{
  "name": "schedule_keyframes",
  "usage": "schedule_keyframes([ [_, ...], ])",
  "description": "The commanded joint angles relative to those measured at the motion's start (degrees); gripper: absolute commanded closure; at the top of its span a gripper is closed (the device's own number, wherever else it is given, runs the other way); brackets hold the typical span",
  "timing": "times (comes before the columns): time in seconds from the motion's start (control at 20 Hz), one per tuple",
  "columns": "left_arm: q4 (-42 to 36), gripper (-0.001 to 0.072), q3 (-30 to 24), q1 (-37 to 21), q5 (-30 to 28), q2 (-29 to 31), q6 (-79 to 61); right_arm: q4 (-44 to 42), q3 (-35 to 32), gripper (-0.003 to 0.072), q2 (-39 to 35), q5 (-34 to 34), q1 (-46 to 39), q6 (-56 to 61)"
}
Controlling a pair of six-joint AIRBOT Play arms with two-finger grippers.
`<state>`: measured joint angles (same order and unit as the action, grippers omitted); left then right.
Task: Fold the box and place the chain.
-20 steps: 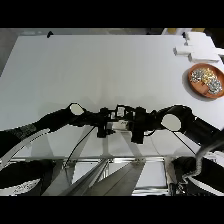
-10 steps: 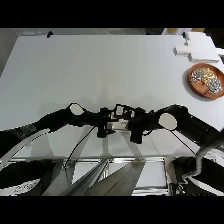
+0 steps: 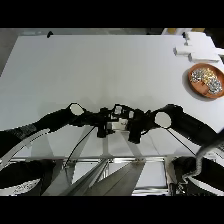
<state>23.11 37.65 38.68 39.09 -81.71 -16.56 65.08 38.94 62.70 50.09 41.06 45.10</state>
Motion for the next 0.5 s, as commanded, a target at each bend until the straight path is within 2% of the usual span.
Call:
schedule_keyframes([
  [0.0, -0.2, 0.0434, 0.0, -0.02, 0.17, 0.02, 0.04, 0.22, -0.04, 0.0664, 0.9, 0.26, 0.0, 0.13],
  [0.25, -0.2, 0.0434, 0.0, -0.02, 0.17, 0.02, 0.04, 0.24, -0.02, 0.0665, 0.81, 0.24, 0.0, 0.98],
  [0.45, -0.2, 0.0434, 0.0, -0.02, 0.17, 0.02, 0.04, 3.91, 1.07, 0.0665, -3.04, 0.22, 0.0, 8.39],
])
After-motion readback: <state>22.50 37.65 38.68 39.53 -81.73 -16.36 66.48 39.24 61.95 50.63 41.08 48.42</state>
